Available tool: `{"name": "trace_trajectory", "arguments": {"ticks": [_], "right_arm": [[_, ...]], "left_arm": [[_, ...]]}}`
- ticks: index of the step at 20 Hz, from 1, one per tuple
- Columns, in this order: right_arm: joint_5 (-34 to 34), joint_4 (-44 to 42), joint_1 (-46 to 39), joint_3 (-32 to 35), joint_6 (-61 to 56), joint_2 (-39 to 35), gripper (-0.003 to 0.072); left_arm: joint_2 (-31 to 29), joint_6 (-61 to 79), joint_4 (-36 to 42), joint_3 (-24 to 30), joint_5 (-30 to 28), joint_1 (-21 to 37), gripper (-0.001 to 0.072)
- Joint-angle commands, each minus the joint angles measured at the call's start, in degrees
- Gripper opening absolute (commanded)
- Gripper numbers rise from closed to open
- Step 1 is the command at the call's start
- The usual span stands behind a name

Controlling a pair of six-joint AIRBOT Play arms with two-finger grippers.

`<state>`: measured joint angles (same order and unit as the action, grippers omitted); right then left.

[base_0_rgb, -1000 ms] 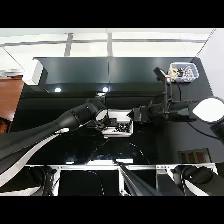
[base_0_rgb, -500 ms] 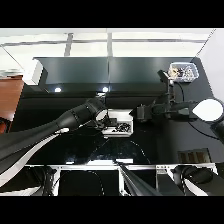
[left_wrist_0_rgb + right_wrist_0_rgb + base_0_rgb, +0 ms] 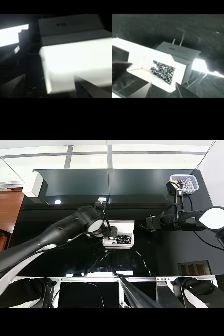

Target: Fold the box and place the chain.

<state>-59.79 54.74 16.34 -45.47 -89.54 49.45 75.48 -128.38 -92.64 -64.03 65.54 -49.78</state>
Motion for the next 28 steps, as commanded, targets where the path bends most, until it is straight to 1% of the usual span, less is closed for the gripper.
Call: {"name": "trace_trajectory", "arguments": {"ticks": [1, 2, 3, 4, 5, 6, 7, 8, 9, 10, 12, 15, 17, 19, 22, 25, 26, 28], "right_arm": [[-0.4, 2.0, -0.3, 0.0, 0.0, 0.0, 0.0347], [-0.4, 2.8, -0.3, 0.0, 0.0, 0.0, 0.0346], [-0.4, 3.1, -0.3, 0.0, 0.0, 0.0, 0.0346], [-0.2, 3.6, -0.3, 0.0, 0.0, 0.0, 0.0346], [-0.1, 3.9, -0.3, 0.0, 0.0, 0.0, 0.0346], [0.1, 4.0, -0.3, 0.0, 0.0, 0.0, 0.0347], [0.3, 4.0, -0.3, 0.0, 0.0, 0.0, 0.0347], [0.3, 4.0, -0.3, 0.0, 0.0, 0.0, 0.0347], [0.3, 4.2, -0.3, 0.0, 0.0, 0.0, 0.0346], [0.2, 4.2, -0.3, 0.0, 0.0, 0.0, 0.0347], [-0.1, 4.3, -0.3, 0.0, 0.0, 0.0, 0.0346], [-0.2, 4.3, -0.3, 0.0, 0.0, 0.0, 0.0347], [-0.2, 4.2, -0.3, 0.0, 0.0, 0.0, 0.0346], [-0.2, 4.2, -0.3, 0.0, -0.2, 0.0, 0.0347], [-0.2, 4.2, -0.3, 0.0, -0.5, 0.0, 0.0347], [-0.2, 4.2, -0.2, 0.0, -0.7, 0.0, 0.0346], [-0.2, 4.2, -0.1, 0.0, -0.7, 0.0, 0.0347], [-0.2, 4.2, -0.1, 0.0, -0.7, 0.0, 0.0346]], "left_arm": [[-12.1, 5.9, -11.7, 4.9, 4.1, 1.2, 0.0699], [-16.4, 5.8, -14.3, 9.1, 5.2, 4.0, 0.0699], [-20.2, 5.8, -14.0, 13.6, 5.4, 8.3, 0.0698], [-23.7, 6.0, -10.3, 18.6, 4.2, 14.3, 0.0692], [-26.3, 9.7, -2.5, 23.1, 0.4, 20.6, 0.0692], [-27.7, 22.4, 11.6, 27.5, -4.9, 27.4, 0.0692], [-27.8, 40.4, 27.2, 31.2, -8.6, 33.2, 0.0691], [-27.4, 58.7, 39.5, 33.7, -9.4, 37.3, 0.0692], [-26.9, 76.0, 48.2, 35.5, -8.3, 40.3, 0.0692], [-26.4, 87.8, 52.9, 36.5, -7.4, 41.7, 0.0693], [-25.5, 105.8, 54.9, 37.5, -7.6, 41.1, 0.0713], [-24.7, 129.3, 54.4, 37.7, -9.9, 37.1, 0.0712], [-24.2, 136.9, 54.3, 37.6, -14.2, 32.9, 0.0711], [-21.1, 141.7, 55.1, 36.9, -18.4, 30.6, 0.0711], [-12.2, 146.1, 58.0, 34.8, -18.6, 30.4, 0.0711], [-4.9, 146.5, 66.6, 32.4, -18.3, 30.3, 0.0711], [-3.4, 146.7, 65.7, 31.5, -18.1, 29.5, 0.0711], [-1.2, 147.1, 61.0, 29.7, -18.3, 27.3, 0.0711]]}}
